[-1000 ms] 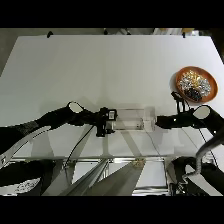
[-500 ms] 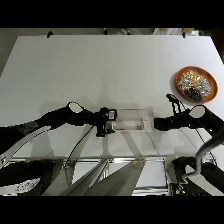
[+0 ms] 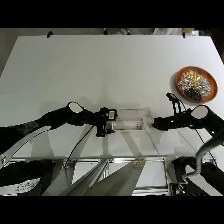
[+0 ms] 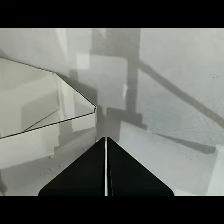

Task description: Fold the box and place the chain.

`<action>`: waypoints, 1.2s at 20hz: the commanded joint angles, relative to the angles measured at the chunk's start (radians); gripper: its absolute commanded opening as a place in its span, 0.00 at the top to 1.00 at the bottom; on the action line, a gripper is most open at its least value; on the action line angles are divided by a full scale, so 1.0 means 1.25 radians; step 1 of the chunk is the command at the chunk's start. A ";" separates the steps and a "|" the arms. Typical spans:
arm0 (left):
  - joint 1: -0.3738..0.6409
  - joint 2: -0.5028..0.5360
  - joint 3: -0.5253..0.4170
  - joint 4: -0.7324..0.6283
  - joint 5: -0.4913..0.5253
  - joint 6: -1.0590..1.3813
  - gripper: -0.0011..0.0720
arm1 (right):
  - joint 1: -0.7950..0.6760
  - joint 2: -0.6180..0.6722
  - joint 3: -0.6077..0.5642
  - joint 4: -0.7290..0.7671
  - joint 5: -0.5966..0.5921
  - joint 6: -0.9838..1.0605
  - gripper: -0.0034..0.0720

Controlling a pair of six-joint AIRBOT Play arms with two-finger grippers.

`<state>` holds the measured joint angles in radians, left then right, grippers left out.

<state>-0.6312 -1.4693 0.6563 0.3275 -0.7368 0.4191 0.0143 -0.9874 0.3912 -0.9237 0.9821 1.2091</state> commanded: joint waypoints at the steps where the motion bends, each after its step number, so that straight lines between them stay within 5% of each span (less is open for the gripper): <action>1: 0.000 0.000 0.001 0.000 0.000 0.000 0.45 | 0.001 0.035 -0.001 0.036 0.010 -0.038 0.93; 9: 0.000 0.000 0.001 0.000 0.000 0.000 0.45 | 0.049 0.035 -0.002 0.103 0.017 -0.096 0.68; 24: 0.000 0.000 0.001 0.000 0.000 0.000 0.45 | 0.049 0.081 -0.002 0.115 0.015 -0.099 0.69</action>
